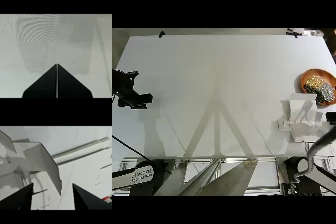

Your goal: Fold the box and place the chain.

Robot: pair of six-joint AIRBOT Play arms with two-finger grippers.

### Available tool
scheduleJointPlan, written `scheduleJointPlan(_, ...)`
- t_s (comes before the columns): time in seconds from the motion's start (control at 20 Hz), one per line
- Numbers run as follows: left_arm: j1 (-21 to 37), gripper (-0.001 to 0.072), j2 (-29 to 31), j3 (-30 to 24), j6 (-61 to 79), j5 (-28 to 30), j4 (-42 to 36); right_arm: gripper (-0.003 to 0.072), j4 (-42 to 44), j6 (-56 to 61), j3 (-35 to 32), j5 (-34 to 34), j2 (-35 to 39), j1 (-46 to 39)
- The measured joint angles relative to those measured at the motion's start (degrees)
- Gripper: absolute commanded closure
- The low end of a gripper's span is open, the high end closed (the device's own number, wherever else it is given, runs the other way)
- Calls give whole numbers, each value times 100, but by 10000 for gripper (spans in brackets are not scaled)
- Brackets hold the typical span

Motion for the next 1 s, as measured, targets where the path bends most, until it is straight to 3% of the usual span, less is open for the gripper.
scheduleJointPlan(0.15, 0, 697, 0, 0, 0, 0, 2, 308, 105, -120, 2, -234, -297, -57)
scheduleJointPlan(0.2, 0, 697, 0, 0, 0, 0, 2, 457, 129, -138, 2, -271, -402, -68)
scheduleJointPlan(0.25, 0, 697, 0, 0, 2, 0, 0, 652, 138, -153, 2, -297, -485, -74)
scheduleJointPlan(0.3, 0, 697, 0, 0, 0, 0, 2, 683, 153, -155, 2, -330, -551, -81)
scheduleJointPlan(0.55, 0, 697, 0, 0, 0, -2, 2, 683, 579, -769, 2, -330, -625, -59)
scheduleJointPlan(1.0, 0, 697, 0, 0, 0, 0, 0, 685, 3779, -2964, -20, -409, 107, 743)
